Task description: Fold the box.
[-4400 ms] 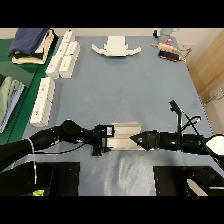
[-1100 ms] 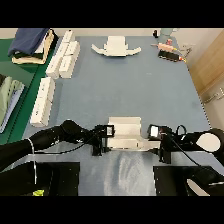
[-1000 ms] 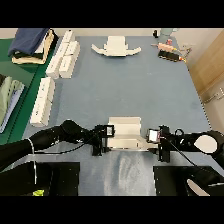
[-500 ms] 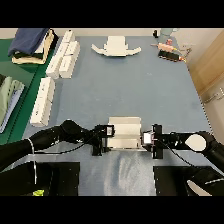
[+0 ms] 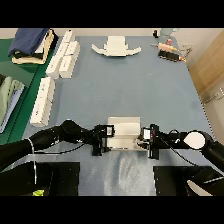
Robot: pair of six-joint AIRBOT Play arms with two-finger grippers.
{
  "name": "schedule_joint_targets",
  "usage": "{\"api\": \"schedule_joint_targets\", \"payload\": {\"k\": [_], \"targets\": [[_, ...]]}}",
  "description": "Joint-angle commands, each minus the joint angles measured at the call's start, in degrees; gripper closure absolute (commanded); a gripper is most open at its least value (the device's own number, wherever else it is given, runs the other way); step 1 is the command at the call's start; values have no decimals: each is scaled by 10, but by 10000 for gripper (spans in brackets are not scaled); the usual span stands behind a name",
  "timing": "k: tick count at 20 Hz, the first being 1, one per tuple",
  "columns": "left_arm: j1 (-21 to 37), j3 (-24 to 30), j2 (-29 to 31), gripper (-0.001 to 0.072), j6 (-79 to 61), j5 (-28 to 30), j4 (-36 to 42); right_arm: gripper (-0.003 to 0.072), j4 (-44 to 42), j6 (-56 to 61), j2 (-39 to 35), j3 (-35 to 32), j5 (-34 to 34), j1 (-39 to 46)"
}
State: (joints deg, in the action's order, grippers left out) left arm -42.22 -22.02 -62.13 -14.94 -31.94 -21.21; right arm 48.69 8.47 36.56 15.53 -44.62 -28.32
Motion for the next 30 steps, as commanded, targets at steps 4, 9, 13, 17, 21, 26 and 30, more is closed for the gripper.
{"api": "schedule_joint_targets", "payload": {"k": [4, 9, 13, 17, 21, 26, 30], "targets": [[0, 0, 0, 301, 0, 0, 0, 33, -48, -30, 43, 0, 5, 0], [0, 0, 0, 301, 0, 0, 0, 33, -39, -30, 44, 0, 0, 0], [0, 0, 0, 301, 0, 0, 0, 40, -4, -22, 44, 1, -10, 0], [0, 0, 0, 301, 0, 0, 0, 294, 82, 145, 31, 31, -35, 0], [0, 0, 0, 301, 0, 0, 0, 651, 255, 387, 1, 71, -89, 0], [0, 0, 0, 301, 0, 0, 0, 684, 543, 844, -34, 126, -193, 12], [0, 0, 0, 301, 0, 0, 0, 685, 500, 1030, -20, 127, -239, 88]]}}
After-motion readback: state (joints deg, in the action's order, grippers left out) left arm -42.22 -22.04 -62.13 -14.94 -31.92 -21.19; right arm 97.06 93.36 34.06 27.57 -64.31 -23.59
